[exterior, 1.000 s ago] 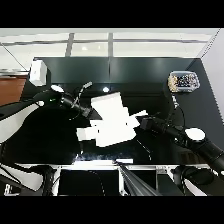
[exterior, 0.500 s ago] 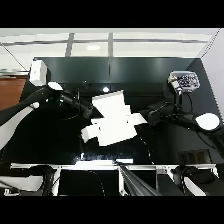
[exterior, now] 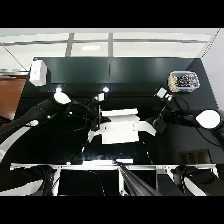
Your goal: Fold the box and place the chain.
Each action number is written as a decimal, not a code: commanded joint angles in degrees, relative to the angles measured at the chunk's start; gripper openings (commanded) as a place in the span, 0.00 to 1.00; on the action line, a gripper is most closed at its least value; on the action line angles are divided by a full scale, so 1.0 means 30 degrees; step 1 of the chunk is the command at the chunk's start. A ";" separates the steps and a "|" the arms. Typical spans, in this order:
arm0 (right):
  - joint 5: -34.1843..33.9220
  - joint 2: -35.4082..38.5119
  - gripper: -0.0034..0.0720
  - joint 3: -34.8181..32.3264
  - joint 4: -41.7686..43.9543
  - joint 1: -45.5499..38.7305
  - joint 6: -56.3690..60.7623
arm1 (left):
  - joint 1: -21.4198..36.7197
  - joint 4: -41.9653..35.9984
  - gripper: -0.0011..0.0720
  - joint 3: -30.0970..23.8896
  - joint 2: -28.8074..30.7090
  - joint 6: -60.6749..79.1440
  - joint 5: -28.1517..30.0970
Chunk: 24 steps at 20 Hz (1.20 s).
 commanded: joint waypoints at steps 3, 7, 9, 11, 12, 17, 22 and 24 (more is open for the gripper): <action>0.0393 -0.0007 0.88 -0.1027 -0.0415 0.1107 -0.1239 | -0.0597 0.0554 0.05 -0.0117 -0.1224 0.1005 0.1851; 0.0372 -0.0015 0.88 -0.2266 -0.0029 0.1107 -0.2142 | -0.0605 0.0561 0.05 -0.0117 -0.1705 0.0969 0.1792; 0.0313 -0.0022 0.88 -0.2922 0.0823 0.1100 -0.3978 | -0.0699 0.0940 0.05 -0.0073 -0.1923 0.1027 0.1734; 0.0168 -0.0029 0.88 -0.3395 0.0831 0.1100 -0.4925 | -0.0984 0.1668 0.05 0.0007 -0.1923 0.2149 0.1435; 0.0015 -0.0029 0.88 -0.3599 0.0794 0.1100 -0.4932 | -0.1260 0.2055 0.05 0.0044 -0.1916 0.2382 0.1486; 0.0408 -0.0408 0.88 -0.3905 0.1035 0.1115 -0.5377 | -0.1865 0.2528 0.05 0.0044 -0.1938 0.2550 0.2637; 0.0277 -0.1537 0.88 -0.3905 0.1464 0.2798 -0.5974 | -0.1829 0.2543 0.05 0.0044 -0.1967 0.2543 0.2623; -0.0605 -0.1865 0.88 -0.3912 0.1836 0.3650 -0.6018 | -0.1829 0.2543 0.05 0.0044 -0.1967 0.2543 0.2623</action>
